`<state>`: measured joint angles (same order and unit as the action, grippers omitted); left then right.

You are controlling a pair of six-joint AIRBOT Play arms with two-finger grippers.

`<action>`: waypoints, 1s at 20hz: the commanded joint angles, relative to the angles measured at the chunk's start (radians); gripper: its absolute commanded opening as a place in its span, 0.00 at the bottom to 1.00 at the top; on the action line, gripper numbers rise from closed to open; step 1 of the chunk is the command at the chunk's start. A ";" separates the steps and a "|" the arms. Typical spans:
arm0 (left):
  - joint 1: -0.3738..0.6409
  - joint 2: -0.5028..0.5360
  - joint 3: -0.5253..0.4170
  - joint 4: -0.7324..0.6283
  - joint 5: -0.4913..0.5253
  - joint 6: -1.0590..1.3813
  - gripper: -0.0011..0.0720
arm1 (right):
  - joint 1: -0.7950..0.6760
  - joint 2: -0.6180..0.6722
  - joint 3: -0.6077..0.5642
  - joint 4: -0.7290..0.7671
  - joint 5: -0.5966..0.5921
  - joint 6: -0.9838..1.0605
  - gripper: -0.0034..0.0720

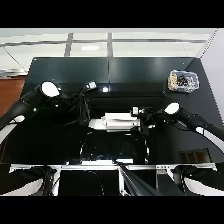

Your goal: Fold the box and place the chain.

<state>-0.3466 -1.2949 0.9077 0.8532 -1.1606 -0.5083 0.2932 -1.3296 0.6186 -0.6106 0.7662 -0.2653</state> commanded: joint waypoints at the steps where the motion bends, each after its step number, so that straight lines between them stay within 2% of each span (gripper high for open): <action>1: -0.003 0.004 -0.064 -0.165 -0.209 -0.127 0.05 | 0.000 0.000 0.000 0.000 0.000 0.000 0.16; 3: -0.050 -0.014 -0.124 -0.362 -0.032 -0.117 0.05 | 0.000 0.000 0.000 0.000 0.000 0.000 0.16; 7: -0.105 -0.042 -0.133 -0.701 0.331 0.060 0.05 | 0.000 0.000 0.000 0.000 0.000 0.000 0.16; 9: -0.110 -0.043 -0.132 -0.727 0.470 0.272 0.05 | 0.000 0.000 0.000 0.000 0.000 0.000 0.16; 10: -0.113 -0.048 -0.132 -0.700 0.554 0.275 0.05 | 0.000 0.000 0.000 0.000 0.000 0.000 0.16; 11: -0.114 -0.060 -0.132 -0.682 0.592 0.266 0.05 | 0.000 0.000 0.000 0.000 -0.001 0.000 0.16; 13: -0.114 -0.095 -0.132 -0.617 0.566 0.265 0.05 | 0.004 -0.001 0.000 0.000 -0.004 0.000 0.16; 16: -0.111 -0.164 -0.132 -0.494 0.449 0.255 0.05 | 0.005 -0.001 0.000 -0.004 -0.008 0.005 0.16; 20: -0.105 -0.181 -0.118 -0.482 0.452 0.239 0.05 | 0.005 0.000 0.000 -0.004 -0.008 0.005 0.16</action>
